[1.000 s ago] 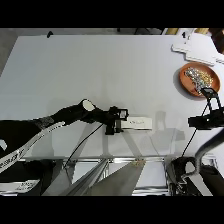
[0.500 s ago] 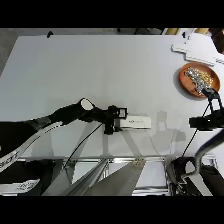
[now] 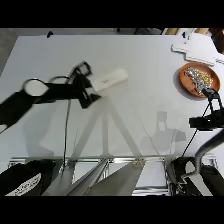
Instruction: Fold the box and place the chain.
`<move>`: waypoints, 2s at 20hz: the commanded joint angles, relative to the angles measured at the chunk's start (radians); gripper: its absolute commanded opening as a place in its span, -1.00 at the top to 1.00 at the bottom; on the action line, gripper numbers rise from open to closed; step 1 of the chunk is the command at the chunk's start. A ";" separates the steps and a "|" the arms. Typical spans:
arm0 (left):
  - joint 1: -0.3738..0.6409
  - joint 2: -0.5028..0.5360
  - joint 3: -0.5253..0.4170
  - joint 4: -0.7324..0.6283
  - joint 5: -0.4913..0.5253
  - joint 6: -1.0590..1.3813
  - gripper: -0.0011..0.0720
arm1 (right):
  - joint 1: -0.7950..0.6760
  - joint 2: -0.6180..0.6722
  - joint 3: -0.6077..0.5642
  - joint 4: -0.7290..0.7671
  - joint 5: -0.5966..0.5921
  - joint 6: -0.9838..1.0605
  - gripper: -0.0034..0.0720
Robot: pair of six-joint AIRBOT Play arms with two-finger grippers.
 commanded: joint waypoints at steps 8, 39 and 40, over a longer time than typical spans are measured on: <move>0.759 0.169 -0.006 0.719 -0.200 -1.025 0.56 | 0.000 0.001 0.001 0.000 0.000 0.000 0.87; 0.766 0.299 -0.035 0.701 -0.460 -1.031 -0.92 | 0.000 0.001 0.001 0.000 0.000 0.000 0.87; 0.739 0.349 -0.035 0.701 -0.476 -1.030 -0.92 | 0.000 0.001 0.001 0.000 0.000 0.000 0.87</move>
